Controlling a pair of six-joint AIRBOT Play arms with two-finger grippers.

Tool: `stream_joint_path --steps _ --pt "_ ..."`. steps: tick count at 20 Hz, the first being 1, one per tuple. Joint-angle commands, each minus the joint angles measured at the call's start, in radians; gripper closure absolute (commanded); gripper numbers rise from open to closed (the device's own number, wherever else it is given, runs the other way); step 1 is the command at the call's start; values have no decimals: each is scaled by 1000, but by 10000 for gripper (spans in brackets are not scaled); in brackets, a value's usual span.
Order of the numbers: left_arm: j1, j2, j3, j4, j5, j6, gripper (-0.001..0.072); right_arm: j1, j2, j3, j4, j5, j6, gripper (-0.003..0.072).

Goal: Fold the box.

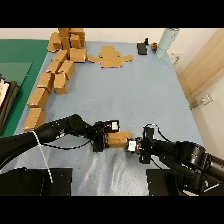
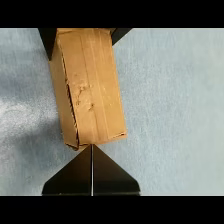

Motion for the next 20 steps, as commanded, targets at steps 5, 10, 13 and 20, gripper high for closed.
stream_joint_path --steps 5,10,13,20 --pt "0 0 0 0 0 0 347 0 0 -8 23 24 -2 681" --pt "0 0 0 0 0 0 347 0 0 -19 26 37 -2 681" --pt "0 0 0 0 0 0 347 0 0 -21 25 37 -2 681" --pt "0 0 0 0 0 0 347 0 1 -32 26 40 -2 681"
